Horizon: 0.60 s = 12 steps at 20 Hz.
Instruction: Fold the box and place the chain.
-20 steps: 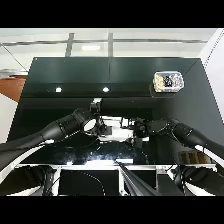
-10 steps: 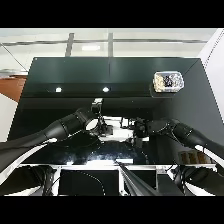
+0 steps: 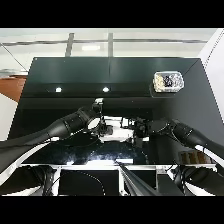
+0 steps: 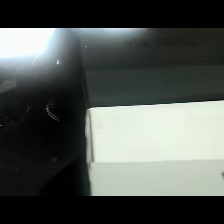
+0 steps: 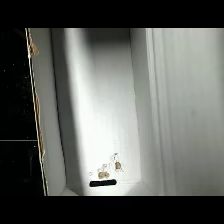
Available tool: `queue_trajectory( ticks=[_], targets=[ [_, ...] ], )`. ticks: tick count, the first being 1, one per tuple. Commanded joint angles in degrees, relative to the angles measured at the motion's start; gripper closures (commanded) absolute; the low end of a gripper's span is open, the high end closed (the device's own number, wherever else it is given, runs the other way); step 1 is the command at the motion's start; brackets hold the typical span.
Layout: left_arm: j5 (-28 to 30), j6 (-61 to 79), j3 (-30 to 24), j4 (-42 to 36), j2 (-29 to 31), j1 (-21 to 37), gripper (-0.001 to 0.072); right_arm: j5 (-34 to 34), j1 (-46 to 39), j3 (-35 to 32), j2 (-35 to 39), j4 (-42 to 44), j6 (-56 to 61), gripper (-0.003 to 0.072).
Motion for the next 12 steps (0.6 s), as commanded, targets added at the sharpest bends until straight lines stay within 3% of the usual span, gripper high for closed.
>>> queue_trajectory(
  ticks=[1, 6, 8, 9, 12],
  targets=[
    [-0.31, 0.15, 0.09, 0.00, -0.04, -0.02, 0.0643, 0.04, 0.04, -0.02, 0.02, 0.02, 0.13, 0.0219],
    [-0.37, 0.17, 0.11, -0.35, -0.04, -0.02, 0.0661, 0.02, 0.04, -0.02, 0.02, 0.02, 0.13, 0.0219],
    [-0.92, 0.15, 0.11, -0.50, -0.04, -0.02, 0.0422, 0.02, 0.04, -0.02, 0.02, 0.02, 0.13, 0.0219],
    [-1.73, 0.15, 0.11, -0.46, -0.02, 0.00, 0.0392, 0.02, 0.04, -0.02, 0.02, 0.02, 0.13, 0.0219],
    [-2.10, 0.15, 0.11, -0.26, 0.09, 0.02, 0.0391, 0.00, 0.04, -0.02, 0.02, 0.02, 0.15, 0.0219]
  ],
)
